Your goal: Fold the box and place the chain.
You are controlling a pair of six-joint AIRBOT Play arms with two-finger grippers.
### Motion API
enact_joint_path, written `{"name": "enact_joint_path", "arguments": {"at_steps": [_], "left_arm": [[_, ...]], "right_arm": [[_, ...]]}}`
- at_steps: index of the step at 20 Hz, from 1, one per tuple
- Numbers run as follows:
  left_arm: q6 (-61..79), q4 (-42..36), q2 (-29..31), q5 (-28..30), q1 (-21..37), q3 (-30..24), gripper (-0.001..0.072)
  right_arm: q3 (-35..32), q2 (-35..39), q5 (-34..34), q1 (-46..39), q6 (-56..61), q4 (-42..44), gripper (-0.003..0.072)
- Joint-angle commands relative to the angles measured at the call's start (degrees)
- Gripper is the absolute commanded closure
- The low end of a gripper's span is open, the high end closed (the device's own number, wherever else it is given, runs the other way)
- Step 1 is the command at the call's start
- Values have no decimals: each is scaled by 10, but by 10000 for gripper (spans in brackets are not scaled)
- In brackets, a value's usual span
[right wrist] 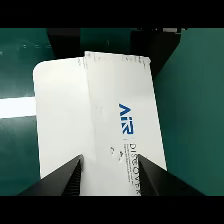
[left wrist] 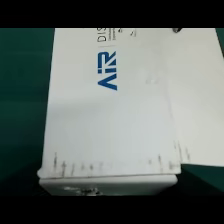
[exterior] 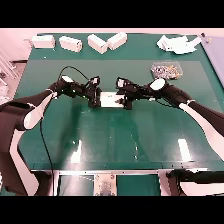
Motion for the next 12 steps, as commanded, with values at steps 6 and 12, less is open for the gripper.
{"name": "enact_joint_path", "arguments": {"at_steps": [6,12], "left_arm": [[0,0,0,0,0,0,183],[0,0,0,0,0,0,183]], "right_arm": [[9,1,-5,1,-5,0,253],[16,1,69,-2,-5,0,231]]}}
